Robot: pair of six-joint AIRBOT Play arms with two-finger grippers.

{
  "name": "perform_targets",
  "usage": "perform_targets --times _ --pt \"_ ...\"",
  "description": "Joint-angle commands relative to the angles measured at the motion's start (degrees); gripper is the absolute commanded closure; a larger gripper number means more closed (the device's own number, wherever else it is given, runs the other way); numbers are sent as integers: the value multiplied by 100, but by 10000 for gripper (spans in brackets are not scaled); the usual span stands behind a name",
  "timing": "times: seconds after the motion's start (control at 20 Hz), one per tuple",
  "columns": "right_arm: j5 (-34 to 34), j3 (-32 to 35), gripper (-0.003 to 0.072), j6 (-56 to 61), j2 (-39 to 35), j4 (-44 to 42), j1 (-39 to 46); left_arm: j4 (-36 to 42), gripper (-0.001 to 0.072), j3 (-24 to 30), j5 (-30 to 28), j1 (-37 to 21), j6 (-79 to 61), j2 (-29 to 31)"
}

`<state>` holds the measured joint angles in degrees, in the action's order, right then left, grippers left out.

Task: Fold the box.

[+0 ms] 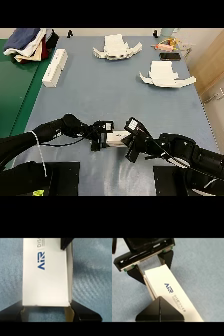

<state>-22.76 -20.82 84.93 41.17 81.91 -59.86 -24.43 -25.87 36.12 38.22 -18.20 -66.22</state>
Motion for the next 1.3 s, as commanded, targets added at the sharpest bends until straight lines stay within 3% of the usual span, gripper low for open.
perform_targets --times 0.0,0.75,1.25 --pt "46 131 683 22 59 -155 -2 0 286 -2 0 2 7 0" --pt "129 149 682 17 361 -286 0 0 286 -2 0 2 7 0" --pt "247 146 681 26 -339 376 28 0 286 -2 0 2 7 2"
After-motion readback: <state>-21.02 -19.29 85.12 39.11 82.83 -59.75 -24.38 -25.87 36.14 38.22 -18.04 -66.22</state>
